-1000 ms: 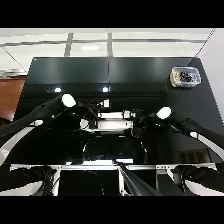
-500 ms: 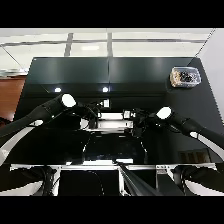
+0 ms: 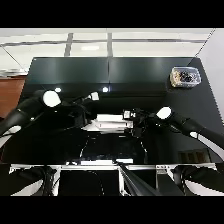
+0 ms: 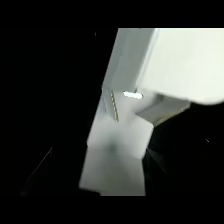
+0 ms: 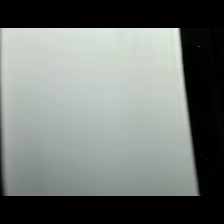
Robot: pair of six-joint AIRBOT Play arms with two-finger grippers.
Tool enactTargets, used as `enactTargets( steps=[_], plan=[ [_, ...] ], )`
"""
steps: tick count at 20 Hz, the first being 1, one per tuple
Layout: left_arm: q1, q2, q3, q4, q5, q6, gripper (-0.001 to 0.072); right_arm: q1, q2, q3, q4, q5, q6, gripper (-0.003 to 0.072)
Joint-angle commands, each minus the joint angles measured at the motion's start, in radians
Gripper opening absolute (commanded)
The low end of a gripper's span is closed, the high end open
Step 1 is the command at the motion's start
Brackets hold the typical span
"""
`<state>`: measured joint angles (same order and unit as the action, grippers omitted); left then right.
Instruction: Fold the box and place the chain.
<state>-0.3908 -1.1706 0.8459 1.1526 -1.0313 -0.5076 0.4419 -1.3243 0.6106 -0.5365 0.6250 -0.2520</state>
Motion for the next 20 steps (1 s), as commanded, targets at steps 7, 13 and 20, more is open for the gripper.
enactTargets(
  steps=[7, 13, 20],
  plan=[
    [-0.010, -0.039, -0.064, -0.499, -0.195, -0.220, 0.0026, 0.001, 0.000, 0.000, 0.000, 0.001, 0.000, 0.0094],
    [-0.002, -0.078, -0.061, -0.758, 0.396, -0.082, 0.0026, 0.001, 0.000, 0.000, 0.000, 0.001, 0.001, 0.0094],
    [-0.003, -0.194, -0.061, -0.577, 0.317, -0.088, 0.0027, 0.001, 0.000, 0.000, 0.000, 0.001, 0.001, 0.0094]
  ],
)
